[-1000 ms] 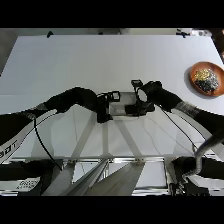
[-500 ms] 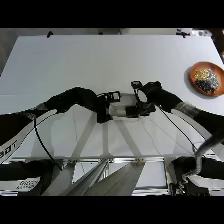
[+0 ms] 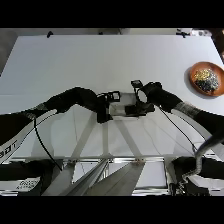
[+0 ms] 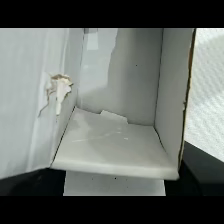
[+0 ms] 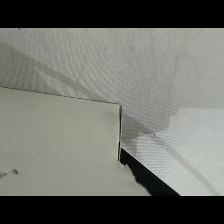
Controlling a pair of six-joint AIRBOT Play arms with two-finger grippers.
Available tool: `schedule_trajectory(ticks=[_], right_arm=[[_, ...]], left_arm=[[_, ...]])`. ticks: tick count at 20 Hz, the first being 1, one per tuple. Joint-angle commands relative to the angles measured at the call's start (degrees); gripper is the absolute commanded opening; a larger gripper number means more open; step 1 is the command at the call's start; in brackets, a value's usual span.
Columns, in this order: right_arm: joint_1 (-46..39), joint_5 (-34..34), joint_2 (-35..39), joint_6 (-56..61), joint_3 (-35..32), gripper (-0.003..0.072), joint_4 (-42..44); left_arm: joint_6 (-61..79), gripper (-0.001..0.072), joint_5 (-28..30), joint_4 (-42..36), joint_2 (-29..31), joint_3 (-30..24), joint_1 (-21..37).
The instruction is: Fold the box and place the chain.
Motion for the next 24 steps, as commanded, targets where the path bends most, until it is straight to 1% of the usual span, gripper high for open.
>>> schedule_trajectory(ticks=[1,2,3,4,7,8,9,13,16,17,18,19,20,21,24], right_arm=[[0.07,-2.08,-0.35,-0.22,-0.07,0.0021,1.01],[0.07,-2.08,-0.44,-0.26,-0.07,0.0066,1.51],[0.07,-2.19,-0.5,-0.37,-0.07,0.0129,1.75],[0.07,-2.23,-0.59,-0.39,-0.07,0.0143,1.99],[0.07,-2.14,-1.11,-0.39,-0.07,0.0132,2.23],[0.07,-2.08,-1.29,-0.39,-0.07,0.009,2.27],[0.07,-2.08,-1.36,-0.39,-0.07,0.0018,2.51],[0.07,-2.08,-1.33,-0.42,-0.07,0.0017,2.6],[0.07,-0.55,-1.01,-1.14,-0.04,0.0021,2.54],[0.07,-0.52,-0.66,-2.1,-0.04,0.0063,2.62],[0.07,-0.52,-0.02,-2.32,-0.04,0.0166,2.62],[0.07,-0.72,0.68,-2.32,-0.04,0.0302,2.62],[0.09,-0.83,1.53,-2.32,-0.04,0.0403,2.54],[0.22,-0.83,2.58,-2.29,-0.04,0.0423,2.01],[0.48,-0.81,5.49,-2.21,-0.04,0.0423,0.37]], left_arm=[[0.07,0.0348,0.02,0.04,-0.04,0.02,0.0],[0.09,0.0348,0.02,0.07,-0.04,0.02,0.02],[0.09,0.0348,0.02,0.07,-0.04,0.02,0.0],[0.07,0.0348,0.02,0.04,-0.04,0.02,0.0],[0.09,0.0348,0.04,0.04,-0.04,0.02,0.0],[0.09,0.0348,0.02,0.07,-0.04,0.02,0.0],[0.07,0.0348,0.02,0.07,-0.04,0.02,0.0],[0.07,0.0348,0.02,0.04,-0.04,0.02,0.0],[0.07,0.0348,0.02,0.07,-0.04,0.02,0.0],[0.09,0.0348,0.02,0.07,-0.04,0.02,0.0],[0.09,0.0348,0.02,0.07,-0.04,0.02,0.0],[0.09,0.0348,0.02,0.04,-0.04,0.02,0.0],[0.09,0.0348,0.02,0.07,-0.04,0.02,0.02],[0.09,0.0348,0.02,0.04,-0.04,0.02,0.0],[0.07,0.0348,0.0,0.04,-0.04,0.02,0.0]])
